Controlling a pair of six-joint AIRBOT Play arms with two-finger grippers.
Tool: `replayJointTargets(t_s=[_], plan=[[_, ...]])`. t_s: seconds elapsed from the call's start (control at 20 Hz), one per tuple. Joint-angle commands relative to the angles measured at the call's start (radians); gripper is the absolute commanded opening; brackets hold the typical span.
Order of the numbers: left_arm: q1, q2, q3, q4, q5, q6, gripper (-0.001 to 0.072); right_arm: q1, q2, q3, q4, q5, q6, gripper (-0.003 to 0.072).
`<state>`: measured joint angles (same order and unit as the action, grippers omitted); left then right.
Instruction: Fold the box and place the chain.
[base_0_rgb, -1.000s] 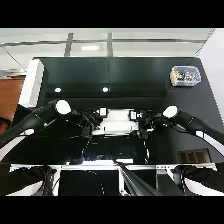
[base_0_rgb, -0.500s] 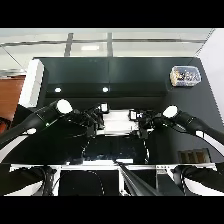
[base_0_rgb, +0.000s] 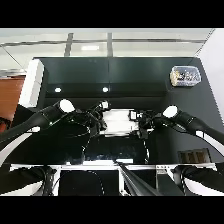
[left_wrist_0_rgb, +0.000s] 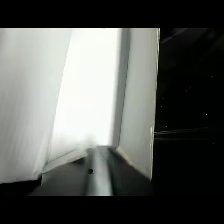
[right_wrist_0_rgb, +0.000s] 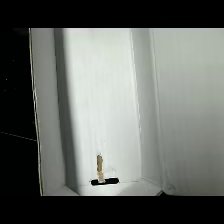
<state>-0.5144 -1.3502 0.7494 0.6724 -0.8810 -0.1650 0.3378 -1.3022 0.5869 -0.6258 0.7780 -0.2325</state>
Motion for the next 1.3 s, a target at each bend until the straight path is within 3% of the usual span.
replayJointTargets(t_s=[0.0, 0.05, 0.1, 0.15, 0.25, 0.4, 0.55, 0.7, 0.75, 0.85, 1.0, 1.25], plan=[[-0.002, -0.002, 0.001, 0.0, 0.002, 0.0, 0.0343, 0.001, 0.0, 0.0, 0.0, 0.0, 0.001, 0.0058], [-0.002, -0.002, 0.001, 0.001, 0.002, 0.0, 0.0172, 0.001, 0.0, 0.0, 0.0, 0.0, 0.001, 0.0057], [-0.003, -0.002, 0.001, 0.0, 0.0, -0.001, 0.0212, 0.001, 0.0, 0.0, 0.0, 0.0, 0.001, 0.0058], [-0.006, -0.002, 0.001, 0.0, 0.001, -0.001, 0.0385, 0.001, 0.0, 0.0, 0.0, 0.0, 0.001, 0.0057], [-0.002, 0.008, 0.014, 0.051, -0.025, -0.013, 0.003, 0.001, 0.0, 0.0, 0.0, 0.0, 0.001, 0.0057], [0.023, 0.09, 0.053, 0.296, -0.042, -0.381, 0.0028, 0.001, 0.0, 0.0, 0.0, 0.0, 0.001, 0.0058], [0.079, 0.235, 0.072, 0.7, -0.074, -0.761, 0.0028, 0.001, 0.0, 0.0, 0.0, 0.0, 0.001, 0.0058], [0.21, 0.321, 0.066, 0.845, -0.127, -1.18, 0.0029, 0.001, 0.0, 0.0, 0.0, 0.0, 0.001, 0.0057], [0.275, 0.322, 0.05, 0.814, -0.147, -1.33, 0.003, 0.001, 0.0, 0.0, 0.0, 0.0, 0.001, 0.0057], [0.401, 0.289, -0.019, 0.564, -0.183, -1.51, 0.0031, 0.001, 0.0, 0.0, 0.0, 0.0, 0.001, 0.0057], [0.497, 0.223, -0.172, 0.1, -0.159, -1.226, 0.0027, 0.001, 0.0, 0.0, 0.0, 0.0, 0.001, 0.0057], [0.449, 0.135, -0.228, 0.031, -0.087, -1.21, 0.0026, 0.001, 0.0, 0.0, 0.0, 0.0, 0.001, 0.0057]])
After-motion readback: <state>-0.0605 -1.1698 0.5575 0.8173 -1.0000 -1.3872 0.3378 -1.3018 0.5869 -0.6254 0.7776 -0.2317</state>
